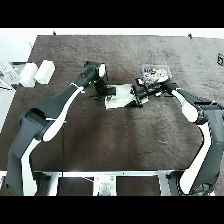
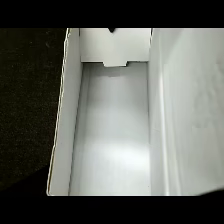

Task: Fold the box and place the chain.

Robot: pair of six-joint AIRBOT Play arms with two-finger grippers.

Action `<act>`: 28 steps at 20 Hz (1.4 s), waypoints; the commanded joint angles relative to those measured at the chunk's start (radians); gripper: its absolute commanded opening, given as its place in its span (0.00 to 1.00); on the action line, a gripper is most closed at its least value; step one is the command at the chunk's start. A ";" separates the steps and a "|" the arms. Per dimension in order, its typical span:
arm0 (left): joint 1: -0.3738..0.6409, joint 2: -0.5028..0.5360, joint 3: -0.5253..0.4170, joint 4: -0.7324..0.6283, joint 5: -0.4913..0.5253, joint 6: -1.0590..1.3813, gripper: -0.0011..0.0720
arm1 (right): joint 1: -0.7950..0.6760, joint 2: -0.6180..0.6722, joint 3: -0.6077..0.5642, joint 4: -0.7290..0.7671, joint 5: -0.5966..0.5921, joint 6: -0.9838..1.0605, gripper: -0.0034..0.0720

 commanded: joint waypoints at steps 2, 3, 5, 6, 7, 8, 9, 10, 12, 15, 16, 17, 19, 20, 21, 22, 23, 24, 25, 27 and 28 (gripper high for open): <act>0.001 -0.015 0.021 0.052 -0.093 -0.046 0.51 | 0.000 0.001 0.001 0.000 0.000 0.000 0.55; 0.001 -0.015 0.021 0.057 -0.102 -0.057 0.51 | 0.000 0.001 0.001 0.000 0.000 0.000 0.55; 0.000 -0.015 0.027 0.060 -0.106 -0.064 0.51 | 0.000 0.001 0.001 0.000 0.000 0.000 0.55; 0.000 -0.015 0.030 0.061 -0.104 -0.064 0.51 | 0.000 0.001 0.001 0.000 0.000 0.000 0.55; 0.000 -0.014 0.033 0.062 -0.099 -0.064 0.51 | 0.000 0.001 0.001 0.000 0.000 0.000 0.55; -0.002 -0.014 0.034 0.065 -0.095 -0.064 0.51 | 0.000 0.001 0.001 0.000 0.000 0.000 0.55; -0.006 -0.014 0.034 0.066 -0.082 -0.064 0.51 | 0.000 0.001 0.001 0.000 0.000 0.000 0.55; -0.009 -0.014 0.034 0.069 -0.069 -0.064 0.51 | 0.000 0.001 0.001 0.000 0.000 0.000 0.55; -0.019 -0.014 0.034 0.069 -0.035 -0.069 0.51 | 0.000 0.001 0.001 0.000 0.000 0.000 0.55; -0.028 -0.015 0.034 0.073 0.009 -0.070 0.51 | 0.000 0.001 0.001 0.000 0.000 0.000 0.55; -0.031 -0.015 0.034 0.075 0.018 -0.070 0.51 | 0.000 0.001 0.001 0.000 0.000 0.000 0.55; -0.031 -0.016 0.034 0.075 0.026 -0.070 0.51 | 0.000 0.001 0.001 0.000 0.000 0.000 0.55; -0.031 -0.028 0.034 0.073 0.037 -0.069 0.51 | 0.000 0.001 0.001 0.000 0.000 0.000 0.55; -0.031 -0.034 0.034 0.068 0.036 -0.069 0.51 | 0.000 0.001 0.001 0.000 0.000 0.000 0.55; -0.031 -0.038 0.034 0.065 0.036 -0.068 0.50 | 0.000 0.001 0.001 0.000 0.000 0.000 0.55; -0.031 -0.040 0.034 0.062 0.032 -0.068 0.49 | 0.000 0.001 0.001 0.000 0.000 0.000 0.55; -0.031 -0.042 0.034 0.062 0.031 -0.068 0.49 | 0.000 0.001 0.001 0.000 0.000 0.000 0.55; -0.031 -0.042 0.034 0.063 0.025 -0.068 0.49 | 0.000 0.001 0.001 0.000 0.000 0.000 0.55; -0.031 -0.042 0.034 0.063 0.021 -0.069 0.49 | 0.000 0.001 0.001 0.000 0.000 0.000 0.55; -0.031 -0.042 0.034 0.063 0.014 -0.069 0.49 | 0.000 0.001 0.001 0.000 0.000 0.000 0.55; -0.031 -0.042 0.034 0.063 0.014 -0.069 0.38 | 0.000 0.001 0.001 0.000 0.000 0.000 0.55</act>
